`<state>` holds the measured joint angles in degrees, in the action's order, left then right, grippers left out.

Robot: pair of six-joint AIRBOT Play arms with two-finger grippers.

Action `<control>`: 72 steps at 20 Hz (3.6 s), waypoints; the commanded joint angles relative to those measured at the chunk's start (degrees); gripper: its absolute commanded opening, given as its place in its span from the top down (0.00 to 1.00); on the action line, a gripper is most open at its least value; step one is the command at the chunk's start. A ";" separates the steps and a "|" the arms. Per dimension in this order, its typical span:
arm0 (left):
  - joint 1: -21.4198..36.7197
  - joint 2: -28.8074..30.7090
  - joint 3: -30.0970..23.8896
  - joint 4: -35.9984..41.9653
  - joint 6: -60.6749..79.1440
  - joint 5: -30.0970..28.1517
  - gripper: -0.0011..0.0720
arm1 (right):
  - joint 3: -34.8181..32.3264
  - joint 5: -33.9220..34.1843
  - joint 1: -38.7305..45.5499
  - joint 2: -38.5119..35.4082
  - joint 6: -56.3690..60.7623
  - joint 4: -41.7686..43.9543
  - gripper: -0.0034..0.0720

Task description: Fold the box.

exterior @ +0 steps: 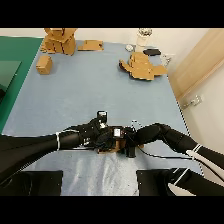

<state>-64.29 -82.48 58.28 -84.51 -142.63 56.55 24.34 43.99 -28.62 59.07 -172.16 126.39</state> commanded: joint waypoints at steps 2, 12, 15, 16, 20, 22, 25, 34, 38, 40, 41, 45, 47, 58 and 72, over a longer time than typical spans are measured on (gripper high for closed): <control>0.09 0.04 0.07 1.01 -1.11 0.68 0.34 | -0.02 -0.02 -0.02 0.02 0.02 0.04 0.16; 0.11 0.04 0.11 1.38 -7.37 1.27 0.85 | -0.02 -0.02 -0.02 0.02 0.02 0.02 0.16; 0.09 0.04 0.11 0.83 -6.93 -1.64 0.97 | -0.02 -0.02 -0.02 0.02 0.02 0.02 0.16; 0.11 0.02 0.11 0.44 -6.95 -2.23 0.97 | -0.02 -0.02 -0.02 0.02 0.02 0.04 0.16; 0.87 0.04 0.11 -0.79 -6.67 -2.49 0.97 | -0.02 -0.02 -0.02 0.02 0.02 0.02 0.16; 0.94 0.02 0.11 -0.81 -5.88 -2.45 0.97 | -0.02 -0.02 -0.02 0.02 0.02 0.04 0.16; 0.94 0.02 0.11 -0.83 -4.52 -2.40 0.97 | -0.02 -0.02 -0.02 0.02 0.02 0.02 0.16; 0.94 0.04 0.11 -0.81 -3.74 -2.27 0.47 | -0.02 -0.02 -0.02 0.02 0.02 0.02 0.16; 0.94 0.11 0.11 -0.81 -3.65 -0.20 0.33 | -0.02 -0.02 -0.02 0.02 0.02 0.02 0.16; 0.94 0.68 0.11 -0.79 -2.34 0.61 0.33 | -0.02 -0.02 -0.02 0.02 0.02 0.02 0.16; 0.94 1.42 0.11 -0.81 -2.23 0.44 0.32 | -0.02 -0.02 -0.02 0.02 0.02 0.02 0.16; 1.11 5.49 0.11 -1.84 -2.21 -0.48 0.32 | -0.02 -0.02 -0.02 0.02 0.02 0.02 0.16; 1.14 7.26 0.11 -1.92 -1.95 -0.42 0.32 | -0.02 -0.02 -0.02 0.02 0.02 0.02 0.16; 1.18 10.27 0.11 -2.51 -1.31 5.49 0.36 | -0.02 -0.02 -0.02 0.02 0.02 0.02 0.16; 1.70 10.49 -0.04 -3.37 5.05 14.16 0.97 | -0.02 -0.02 -0.02 0.02 0.02 0.02 0.16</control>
<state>-62.98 -72.05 58.35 -87.46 -140.92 65.08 24.34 43.99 -28.62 59.07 -172.16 126.41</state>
